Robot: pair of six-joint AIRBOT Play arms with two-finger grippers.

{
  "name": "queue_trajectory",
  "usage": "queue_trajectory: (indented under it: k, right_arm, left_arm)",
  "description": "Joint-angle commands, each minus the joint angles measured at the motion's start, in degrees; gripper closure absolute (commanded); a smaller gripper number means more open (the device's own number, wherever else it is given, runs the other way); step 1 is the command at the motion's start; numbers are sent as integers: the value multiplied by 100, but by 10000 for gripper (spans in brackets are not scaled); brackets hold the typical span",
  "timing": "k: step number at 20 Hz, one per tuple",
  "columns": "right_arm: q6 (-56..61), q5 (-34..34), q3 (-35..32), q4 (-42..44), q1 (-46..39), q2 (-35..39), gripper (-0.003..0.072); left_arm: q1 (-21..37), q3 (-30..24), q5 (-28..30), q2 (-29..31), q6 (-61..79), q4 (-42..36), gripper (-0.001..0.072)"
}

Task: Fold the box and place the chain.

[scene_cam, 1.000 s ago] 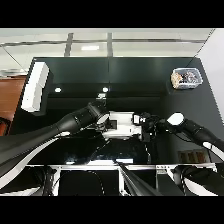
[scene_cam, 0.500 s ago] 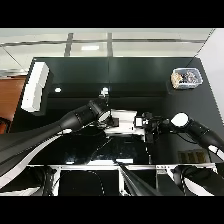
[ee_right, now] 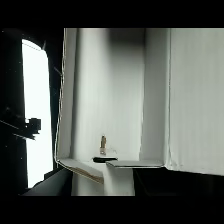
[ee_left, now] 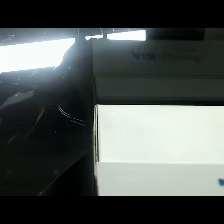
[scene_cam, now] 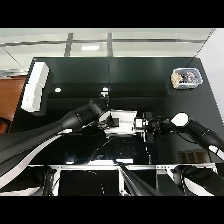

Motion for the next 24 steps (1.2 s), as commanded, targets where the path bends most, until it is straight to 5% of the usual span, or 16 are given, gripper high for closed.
queue_trajectory:
  k: [1,9,19,20,21,22,23,24]
  right_arm:
    - [-33,-2,2,61,0,2,376]
    - [170,-144,-4,1676,90,-190,374]
    - [640,-540,-4,1676,177,-420,376]
    - [708,-538,-4,1674,177,-420,509]
    - [713,-522,-4,1676,179,-420,512]
    - [708,-533,-4,1703,177,-420,255]
    - [713,-505,-4,1661,177,-420,172]
    - [796,-494,-4,1602,177,-420,378]
  left_arm:
    - [4,4,9,-2,-7,2,684]
    - [4,4,11,-2,-9,2,684]
    - [4,4,33,-2,-9,2,684]
    - [4,4,35,-2,-9,2,684]
    - [4,4,37,-2,-9,2,684]
    - [4,4,35,-2,-9,2,684]
    - [4,4,35,-2,-9,4,684]
    - [4,4,37,-2,-9,2,684]
